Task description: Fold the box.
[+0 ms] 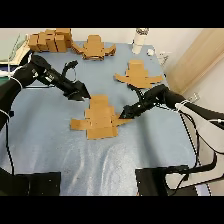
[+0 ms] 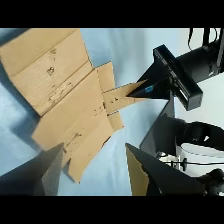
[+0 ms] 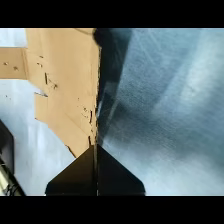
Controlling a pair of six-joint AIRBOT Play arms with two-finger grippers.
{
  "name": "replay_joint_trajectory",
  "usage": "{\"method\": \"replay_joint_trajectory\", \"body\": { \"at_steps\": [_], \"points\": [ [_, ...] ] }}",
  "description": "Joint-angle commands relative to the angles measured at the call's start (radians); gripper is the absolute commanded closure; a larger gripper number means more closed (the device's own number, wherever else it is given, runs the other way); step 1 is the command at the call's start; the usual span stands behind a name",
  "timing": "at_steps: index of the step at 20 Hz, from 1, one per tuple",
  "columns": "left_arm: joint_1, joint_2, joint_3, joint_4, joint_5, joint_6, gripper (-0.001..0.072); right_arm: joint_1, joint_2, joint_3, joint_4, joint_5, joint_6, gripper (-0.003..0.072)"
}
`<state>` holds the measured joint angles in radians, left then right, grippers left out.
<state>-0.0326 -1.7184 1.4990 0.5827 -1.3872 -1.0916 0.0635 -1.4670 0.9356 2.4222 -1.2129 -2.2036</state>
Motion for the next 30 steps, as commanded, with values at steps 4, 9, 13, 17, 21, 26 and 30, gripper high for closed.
{"method": "replay_joint_trajectory", "body": {
  "at_steps": [4, 9, 13, 17, 21, 26, 30],
  "points": [
    [0.083, 0.000, -0.122, 0.045, 0.024, 0.013, 0.0121, 0.032, 0.113, -0.136, 0.005, 0.133, -0.132, 0.0683],
    [0.037, -0.051, -0.185, -0.086, 0.135, 0.140, 0.0120, 0.044, 0.131, -0.153, 0.002, 0.131, -0.154, 0.0683],
    [-0.021, -0.120, -0.183, -0.146, 0.230, 0.176, 0.0121, 0.092, 0.131, -0.153, -0.005, 0.143, -0.163, 0.0683],
    [-0.046, -0.142, -0.174, -0.222, 0.167, 0.240, 0.0122, 0.101, 0.131, -0.153, -0.029, 0.158, -0.161, 0.0683],
    [-0.033, -0.142, -0.174, -0.212, 0.026, 0.243, 0.0133, 0.100, 0.131, -0.153, -0.051, 0.166, -0.161, 0.0683],
    [-0.013, -0.142, -0.175, -0.163, -0.028, 0.239, 0.0308, 0.100, 0.131, -0.153, -0.055, 0.173, -0.161, 0.0683],
    [-0.030, -0.142, -0.175, -0.163, -0.018, 0.270, 0.0555, 0.100, 0.131, -0.153, -0.055, 0.187, -0.161, 0.0682]
  ]
}}
